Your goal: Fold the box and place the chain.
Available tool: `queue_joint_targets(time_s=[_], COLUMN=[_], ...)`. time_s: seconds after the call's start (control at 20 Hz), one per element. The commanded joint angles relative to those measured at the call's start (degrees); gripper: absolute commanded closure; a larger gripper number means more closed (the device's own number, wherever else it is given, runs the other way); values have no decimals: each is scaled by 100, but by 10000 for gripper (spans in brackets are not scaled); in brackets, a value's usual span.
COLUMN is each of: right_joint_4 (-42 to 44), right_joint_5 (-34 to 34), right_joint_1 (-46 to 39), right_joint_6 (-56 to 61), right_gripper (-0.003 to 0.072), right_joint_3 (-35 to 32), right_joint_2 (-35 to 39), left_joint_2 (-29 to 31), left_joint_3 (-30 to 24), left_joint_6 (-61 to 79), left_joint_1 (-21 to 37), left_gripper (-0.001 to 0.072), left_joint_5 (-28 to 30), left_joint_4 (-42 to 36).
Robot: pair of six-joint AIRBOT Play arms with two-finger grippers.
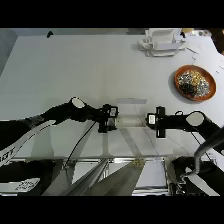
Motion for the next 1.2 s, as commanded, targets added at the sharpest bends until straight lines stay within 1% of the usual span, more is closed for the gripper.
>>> queue_joint_targets(time_s=[0.0,0.15,0.35,0.4,0.45,0.6,0.8,0.95,1.15], right_joint_4=[221,271,627,658,662,688,1250,1268,1405], right_joint_5=[-81,-94,-109,-111,-111,-109,-116,-160,-188], right_joint_1=[2,2,2,2,2,2,2,2,4], right_joint_6=[-15,-17,-286,-313,-315,-372,-772,-868,-1069], right_gripper=[509,533,540,583,604,604,604,604,603], right_joint_3=[-11,-13,-24,-37,-55,-109,-166,-173,-173], right_joint_2=[-4,-4,-4,-4,-4,-4,-9,-20,-313], left_joint_2=[4,4,4,4,4,4,4,4,4], left_joint_3=[-2,-2,-2,-2,-2,-2,-2,-2,-2], left_joint_6=[0,0,0,2,0,0,0,0,0], left_joint_1=[4,4,4,4,4,4,4,4,4], left_gripper=[570,570,570,570,570,570,570,570,570], left_joint_5=[2,2,2,2,2,2,0,2,2], left_joint_4=[0,0,0,0,0,0,0,0,0])
